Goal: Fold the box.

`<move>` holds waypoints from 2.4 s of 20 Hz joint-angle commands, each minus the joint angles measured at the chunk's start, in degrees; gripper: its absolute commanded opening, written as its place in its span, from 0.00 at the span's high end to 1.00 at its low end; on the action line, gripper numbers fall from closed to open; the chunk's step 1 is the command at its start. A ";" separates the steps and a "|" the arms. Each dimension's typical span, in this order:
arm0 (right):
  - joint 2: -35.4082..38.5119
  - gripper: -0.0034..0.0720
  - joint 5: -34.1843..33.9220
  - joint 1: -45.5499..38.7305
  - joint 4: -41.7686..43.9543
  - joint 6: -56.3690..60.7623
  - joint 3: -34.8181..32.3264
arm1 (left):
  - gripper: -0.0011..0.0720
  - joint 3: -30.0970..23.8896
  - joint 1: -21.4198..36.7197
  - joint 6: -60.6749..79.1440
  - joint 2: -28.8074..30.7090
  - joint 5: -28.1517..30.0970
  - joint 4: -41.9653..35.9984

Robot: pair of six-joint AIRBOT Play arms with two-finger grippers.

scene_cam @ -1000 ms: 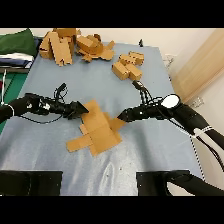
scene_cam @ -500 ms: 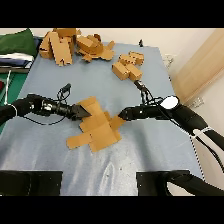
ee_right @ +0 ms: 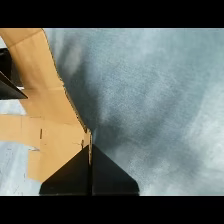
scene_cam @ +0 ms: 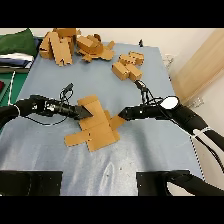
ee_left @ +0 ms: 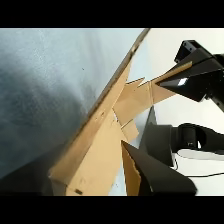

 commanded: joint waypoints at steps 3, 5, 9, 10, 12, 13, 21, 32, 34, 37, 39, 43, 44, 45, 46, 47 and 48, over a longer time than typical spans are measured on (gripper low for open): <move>0.02 0.96 -0.39 0.04 -0.26 0.42 -1.53 | 0.32 0.02 -0.04 1.88 -0.02 3.13 -1.03; 0.02 0.96 -0.68 0.04 -0.24 0.42 -1.68 | 0.33 0.15 -0.02 2.25 0.00 3.08 -1.09; 0.02 0.96 -1.18 0.04 -0.24 0.42 -1.68 | 0.53 0.39 -0.04 4.66 0.00 2.19 -1.09; 0.02 0.96 -1.57 0.04 -0.24 0.42 -1.68 | 0.53 0.39 -0.04 4.87 0.00 1.81 -1.07; 0.02 0.96 -1.90 0.04 -0.24 0.44 -1.68 | 0.53 0.39 -0.07 5.20 0.00 1.33 -1.03; 0.02 0.95 -1.95 0.04 -0.22 0.44 -1.68 | 0.53 0.39 -0.07 5.35 0.00 1.29 -1.03; 0.02 0.95 -2.40 0.04 -0.17 0.42 -1.68 | 0.84 0.39 -0.09 9.88 0.00 1.11 -1.07; -1.18 0.58 -16.76 -8.09 -5.81 7.08 -1.68 | 0.90 0.48 -8.63 24.94 12.63 7.30 2.73; -1.18 0.58 -17.18 -8.24 -5.81 9.55 -1.68 | 0.90 0.48 -13.90 29.31 15.32 12.79 6.27; -1.18 0.58 -15.32 -8.15 -5.77 13.18 -1.68 | 0.90 0.57 -15.89 32.22 14.67 11.10 6.84; -1.18 0.58 -13.49 -7.87 -5.84 13.75 -1.68 | 0.91 1.60 -12.35 32.33 12.44 5.44 6.56; -1.18 0.74 -13.70 -3.91 -5.97 15.08 -1.73 | 0.93 6.49 -3.63 33.22 6.23 -8.13 7.82; -1.18 0.74 -14.29 -2.75 -6.05 15.89 -1.73 | 0.93 7.85 -2.54 33.22 4.66 -10.51 7.87; -1.18 0.74 -14.64 -1.90 -6.08 16.52 -1.73 | 0.93 9.29 -2.01 33.62 3.08 -12.50 8.50; -1.18 0.74 -14.97 -1.03 -6.36 17.62 -1.73 | 0.93 10.40 -2.03 34.27 1.70 -13.09 9.92; -1.18 0.74 -14.99 -0.33 -6.84 18.45 -1.73 | 0.93 10.51 -2.58 35.63 0.85 -12.76 10.19; -1.18 0.74 -14.99 0.24 -7.56 19.10 -1.73 | 0.93 10.45 -3.37 36.92 0.33 -12.61 10.19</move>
